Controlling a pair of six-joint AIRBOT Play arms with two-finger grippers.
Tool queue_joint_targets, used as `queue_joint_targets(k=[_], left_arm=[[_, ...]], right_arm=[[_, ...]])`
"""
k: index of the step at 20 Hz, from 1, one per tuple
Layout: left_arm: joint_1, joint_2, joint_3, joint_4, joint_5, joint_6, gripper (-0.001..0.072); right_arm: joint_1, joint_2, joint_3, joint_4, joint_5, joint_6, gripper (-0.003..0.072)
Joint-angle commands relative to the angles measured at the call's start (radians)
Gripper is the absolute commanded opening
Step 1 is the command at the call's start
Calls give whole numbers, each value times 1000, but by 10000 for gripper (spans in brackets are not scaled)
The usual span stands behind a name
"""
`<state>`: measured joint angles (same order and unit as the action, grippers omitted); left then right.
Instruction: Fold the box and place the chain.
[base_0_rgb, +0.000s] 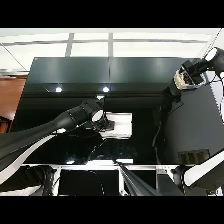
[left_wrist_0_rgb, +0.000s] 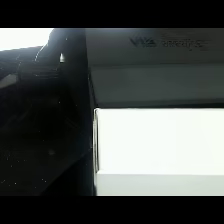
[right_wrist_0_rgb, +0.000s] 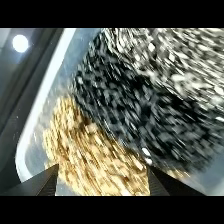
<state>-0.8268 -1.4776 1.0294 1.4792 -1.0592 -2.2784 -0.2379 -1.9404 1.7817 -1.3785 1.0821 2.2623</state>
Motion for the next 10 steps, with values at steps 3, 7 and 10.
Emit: queue_joint_targets(k=[3,7,10], left_arm=[[0,0,0,0,0,0,29],[0,0,0,0,0,0,28],[0,0,0,0,1,0,28]], right_arm=[[-1,-37,10,47,-39,9,413],[-6,-9,13,105,-45,-110,11],[-19,59,13,100,-46,-138,11]])
